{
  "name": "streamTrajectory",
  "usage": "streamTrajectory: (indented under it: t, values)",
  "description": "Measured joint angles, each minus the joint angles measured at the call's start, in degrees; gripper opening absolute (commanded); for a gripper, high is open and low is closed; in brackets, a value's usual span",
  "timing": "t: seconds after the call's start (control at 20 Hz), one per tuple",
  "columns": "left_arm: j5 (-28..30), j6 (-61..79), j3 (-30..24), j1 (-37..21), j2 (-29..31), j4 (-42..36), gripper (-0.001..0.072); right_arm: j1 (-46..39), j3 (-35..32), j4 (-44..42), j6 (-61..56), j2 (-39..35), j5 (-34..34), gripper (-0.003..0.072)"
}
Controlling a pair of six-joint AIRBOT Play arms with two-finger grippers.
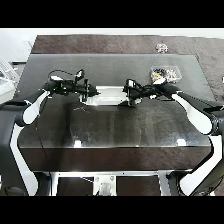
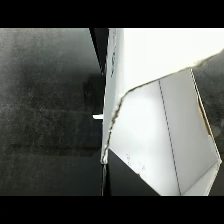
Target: Fold the box and place the chain.
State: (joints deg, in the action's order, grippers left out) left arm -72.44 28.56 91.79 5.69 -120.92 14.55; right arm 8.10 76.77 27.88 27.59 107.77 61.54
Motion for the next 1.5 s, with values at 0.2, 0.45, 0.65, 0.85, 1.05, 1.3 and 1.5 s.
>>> streamTrajectory:
  t: [0.2, 0.45, 0.65, 0.85, 1.05, 1.3, 1.5]
  values:
    - [0.0, 0.0, 0.0, 0.0, 0.0, 0.0, 0.0023, 0.0, 0.0, 0.0, 0.0, 0.4, 0.1, 0.0685]
    - [0.0, 0.0, 0.0, 0.0, 0.0, 0.0, 0.0023, 0.0, 0.0, -0.5, 0.1, 0.8, 0.8, 0.0684]
    - [0.0, 0.0, 0.0, 0.0, 0.0, 0.0, 0.0023, 0.0, 0.0, -1.2, 0.1, 1.2, 1.6, 0.0677]
    - [0.0, 0.0, 0.0, 0.0, 0.0, 0.0, 0.0023, 0.0, 0.0, -1.4, 0.1, 1.6, 1.9, 0.0656]
    - [0.0, 0.0, 0.0, 0.0, 0.0, 0.0, 0.0023, -0.2, 0.1, -1.4, 0.2, 1.7, 2.0, 0.0656]
    - [0.0, 0.0, 0.0, 0.0, 0.0, 0.0, 0.0023, -1.1, 0.3, -1.5, 0.5, 1.7, 2.1, 0.0649]
    - [0.0, 0.0, 0.0, 0.0, 0.0, 0.0, 0.0023, -1.4, 0.3, -1.6, 0.9, 1.8, 2.1, 0.0643]
